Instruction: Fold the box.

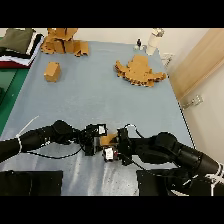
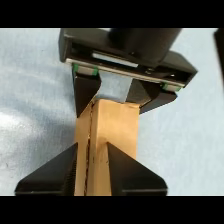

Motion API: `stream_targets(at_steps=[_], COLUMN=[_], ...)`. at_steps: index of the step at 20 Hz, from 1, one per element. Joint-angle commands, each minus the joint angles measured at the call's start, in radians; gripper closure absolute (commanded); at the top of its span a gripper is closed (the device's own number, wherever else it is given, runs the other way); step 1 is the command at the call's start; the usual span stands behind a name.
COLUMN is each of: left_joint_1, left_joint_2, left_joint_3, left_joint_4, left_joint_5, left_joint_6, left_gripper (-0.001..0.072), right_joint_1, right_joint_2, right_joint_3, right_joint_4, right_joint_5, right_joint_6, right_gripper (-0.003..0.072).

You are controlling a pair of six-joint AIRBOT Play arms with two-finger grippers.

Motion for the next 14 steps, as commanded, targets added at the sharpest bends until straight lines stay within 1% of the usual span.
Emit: stream_targets(at_steps=[1, 2, 3, 4, 5, 6, 7, 8, 9, 10, 11, 12, 13, 14], left_joint_1=[0.000, 0.000, 0.000, 0.000, 0.000, 0.000, 0.000, 0.000, 0.000, 0.000, 0.000, 0.000, 0.000, 0.000], left_joint_2=[0.001, 0.001, 0.001, 0.001, 0.001, 0.001, 0.001, 0.001, 0.001, 0.001, 0.001, 0.001, 0.001, 0.001], left_joint_3=[0.001, 0.001, 0.001, 0.001, 0.001, 0.001, 0.001, 0.001, 0.001, 0.001, 0.001, 0.001, 0.001, 0.001], left_joint_4=[-0.001, -0.001, -0.001, -0.001, -0.001, -0.001, -0.001, -0.001, -0.001, -0.001, -0.001, -0.001, -0.001, -0.001], left_joint_5=[0.001, 0.001, 0.001, 0.001, 0.001, 0.001, 0.001, 0.001, 0.001, 0.001, 0.001, 0.001, 0.001, 0.001], left_joint_6=[0.000, 0.000, 0.000, 0.000, 0.000, 0.000, 0.000, 0.000, 0.000, 0.000, 0.000, 0.000, 0.000, 0.000], left_gripper=[0.0206, 0.0206, 0.0206, 0.0206, 0.0206, 0.0206, 0.0206, 0.0206, 0.0206, 0.0206, 0.0206, 0.0206, 0.0206, 0.0206], right_joint_1=[0.002, 0.000, -0.008, -0.021, -0.029, -0.031, -0.031, -0.031, -0.031, -0.031, -0.031, -0.031, -0.030, -0.030], right_joint_2=[0.055, 0.092, 0.138, 0.185, 0.219, 0.238, 0.256, 0.270, 0.280, 0.283, 0.282, 0.280, 0.279, 0.279], right_joint_3=[0.013, 0.028, 0.043, 0.048, 0.044, 0.031, 0.005, -0.032, -0.074, -0.126, -0.183, -0.233, -0.264, -0.279], right_joint_4=[0.004, 0.003, 0.005, 0.008, 0.009, 0.013, 0.031, 0.074, 0.136, 0.215, 0.324, 0.421, 0.489, 0.517], right_joint_5=[-0.024, -0.053, -0.099, -0.166, -0.246, -0.317, -0.365, -0.365, -0.324, -0.254, -0.147, -0.011, 0.130, 0.265], right_joint_6=[0.085, 0.180, 0.365, 0.617, 0.854, 1.053, 1.220, 1.325, 1.379, 1.416, 1.430, 1.430, 1.429, 1.433], right_gripper=[0.0382, 0.0382, 0.0383, 0.0392, 0.0485, 0.0663, 0.0686, 0.0687, 0.0687, 0.0687, 0.0687, 0.0687, 0.0687, 0.0687])
